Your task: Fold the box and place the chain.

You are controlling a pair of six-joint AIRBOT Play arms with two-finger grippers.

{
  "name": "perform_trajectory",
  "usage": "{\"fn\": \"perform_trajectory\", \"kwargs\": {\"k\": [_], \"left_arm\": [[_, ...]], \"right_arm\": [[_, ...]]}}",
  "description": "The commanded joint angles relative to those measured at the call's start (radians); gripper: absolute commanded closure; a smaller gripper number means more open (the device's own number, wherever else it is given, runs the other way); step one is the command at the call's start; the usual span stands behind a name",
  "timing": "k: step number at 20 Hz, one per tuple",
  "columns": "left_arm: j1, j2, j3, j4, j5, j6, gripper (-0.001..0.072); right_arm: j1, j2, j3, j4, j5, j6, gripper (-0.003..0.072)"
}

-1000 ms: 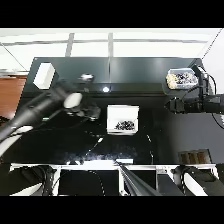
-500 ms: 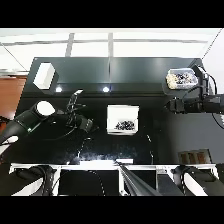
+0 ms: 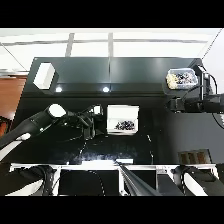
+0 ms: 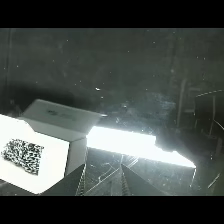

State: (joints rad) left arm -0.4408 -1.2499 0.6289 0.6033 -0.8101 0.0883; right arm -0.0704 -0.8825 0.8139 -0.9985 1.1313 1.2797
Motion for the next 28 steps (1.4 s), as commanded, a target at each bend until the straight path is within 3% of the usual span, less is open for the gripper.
{"fn": "perform_trajectory", "kwargs": {"k": [1, 6, 18, 19, 21, 22, 23, 24, 28], "left_arm": [[0.032, -0.103, 0.067, -0.055, -0.040, 0.165, -0.0011], [0.025, -0.164, 0.107, -0.055, -0.076, 0.153, -0.0008], [-0.061, -0.174, 0.109, -0.071, -0.017, 0.171, -0.0003], [-0.068, -0.174, 0.109, -0.069, -0.007, 0.167, 0.0027], [-0.069, -0.174, 0.109, -0.070, -0.003, 0.167, 0.0219], [-0.069, -0.174, 0.109, -0.070, -0.003, 0.167, 0.0231], [-0.069, -0.174, 0.109, -0.070, -0.003, 0.167, 0.0231], [-0.069, -0.174, 0.109, -0.070, -0.003, 0.167, 0.0231], [-0.069, -0.174, 0.109, -0.070, -0.003, 0.167, 0.0230]], "right_arm": [[0.000, 0.001, 0.000, 0.000, -0.006, 0.000, 0.0411], [0.000, 0.001, 0.000, 0.000, -0.013, 0.000, 0.0411], [0.000, 0.000, 0.000, 0.000, -0.018, 0.000, 0.0411], [0.000, -0.002, -0.001, 0.001, -0.021, 0.000, 0.0411], [0.012, -0.008, -0.005, 0.006, -0.030, 0.000, 0.0410], [0.035, -0.017, -0.006, 0.015, -0.048, 0.000, 0.0408], [0.066, -0.029, -0.006, 0.044, -0.083, 0.000, 0.0281], [0.105, -0.049, -0.002, 0.090, -0.133, -0.003, 0.0018], [0.257, -0.262, 0.128, 0.115, -0.241, -0.018, 0.0018]]}}
